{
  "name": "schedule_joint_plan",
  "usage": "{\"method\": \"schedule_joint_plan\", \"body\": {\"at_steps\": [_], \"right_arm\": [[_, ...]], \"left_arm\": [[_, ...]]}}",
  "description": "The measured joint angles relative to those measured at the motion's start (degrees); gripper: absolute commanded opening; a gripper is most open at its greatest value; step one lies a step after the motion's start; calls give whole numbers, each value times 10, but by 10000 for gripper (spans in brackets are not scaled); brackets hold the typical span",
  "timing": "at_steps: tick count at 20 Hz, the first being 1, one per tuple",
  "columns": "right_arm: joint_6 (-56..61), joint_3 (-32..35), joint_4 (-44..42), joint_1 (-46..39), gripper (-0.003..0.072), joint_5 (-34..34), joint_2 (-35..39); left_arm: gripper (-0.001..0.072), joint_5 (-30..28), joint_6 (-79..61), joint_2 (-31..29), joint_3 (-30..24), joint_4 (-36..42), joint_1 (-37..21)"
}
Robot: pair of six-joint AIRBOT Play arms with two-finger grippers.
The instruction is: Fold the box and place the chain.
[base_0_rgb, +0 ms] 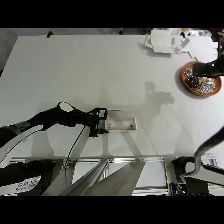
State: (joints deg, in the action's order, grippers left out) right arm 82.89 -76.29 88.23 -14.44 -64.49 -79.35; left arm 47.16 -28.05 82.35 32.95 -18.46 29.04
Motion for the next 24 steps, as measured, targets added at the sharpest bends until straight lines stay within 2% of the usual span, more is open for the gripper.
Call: {"method": "schedule_joint_plan", "body": {"at_steps": [1,2,9,24], "right_arm": [[-3,-15,0,-16,178,4,-26],[-6,-27,0,-29,168,9,-52],[-18,-56,0,-60,170,51,-163],[-4,-59,23,-73,169,85,-199]], "left_arm": [[138,0,0,0,0,0,0],[138,0,0,0,0,0,0],[138,0,0,0,0,0,0],[138,0,0,0,0,0,0]]}}
